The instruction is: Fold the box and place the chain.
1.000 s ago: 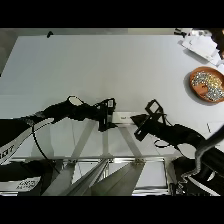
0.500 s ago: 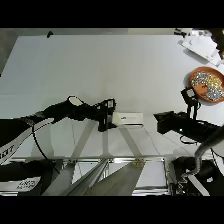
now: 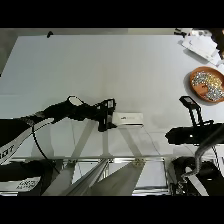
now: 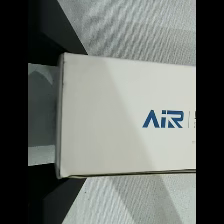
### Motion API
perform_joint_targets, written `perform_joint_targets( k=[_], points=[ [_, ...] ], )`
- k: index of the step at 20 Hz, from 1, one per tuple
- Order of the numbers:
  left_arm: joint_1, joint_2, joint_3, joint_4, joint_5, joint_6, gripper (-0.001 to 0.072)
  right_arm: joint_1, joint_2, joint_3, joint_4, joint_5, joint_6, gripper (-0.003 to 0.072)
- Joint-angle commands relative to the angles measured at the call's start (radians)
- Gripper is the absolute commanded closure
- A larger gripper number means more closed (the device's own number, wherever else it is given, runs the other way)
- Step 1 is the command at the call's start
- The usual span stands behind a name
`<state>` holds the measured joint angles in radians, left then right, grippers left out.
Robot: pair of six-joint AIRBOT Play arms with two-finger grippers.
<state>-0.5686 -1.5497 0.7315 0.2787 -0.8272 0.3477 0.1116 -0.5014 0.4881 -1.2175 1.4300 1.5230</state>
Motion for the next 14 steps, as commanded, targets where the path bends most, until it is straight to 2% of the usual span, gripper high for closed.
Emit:
perform_joint_targets(
  k=[1,6,8,9,11,12,14],
  points=[
    [0.0,0.0,0.0,-0.002,-0.001,0.0,0.0437,-0.008,-0.011,0.005,-0.025,0.044,0.022,0.0664],
    [0.0,0.013,0.0,-0.002,0.0,-0.02,0.0449,-0.008,-0.011,0.005,-0.026,-0.024,0.022,0.0664],
    [0.009,0.045,0.0,0.015,0.002,-0.026,0.0698,-0.008,-0.011,0.005,-0.026,-0.064,0.02,0.0664],
    [0.018,0.068,0.0,0.022,0.025,-0.037,0.0705,-0.008,-0.011,0.005,-0.027,-0.08,0.011,0.0664],
    [0.046,0.118,0.0,0.082,0.143,-0.128,0.0705,-0.008,-0.011,0.005,-0.031,-0.107,-0.007,0.0664],
    [0.069,0.145,0.0,0.156,0.216,-0.215,0.0705,-0.008,-0.011,0.005,-0.033,-0.121,-0.014,0.0664],
    [0.137,0.2,0.0,0.331,0.298,-0.385,0.0706,-0.008,-0.011,0.005,-0.035,-0.156,-0.014,0.0664]
  ],
)
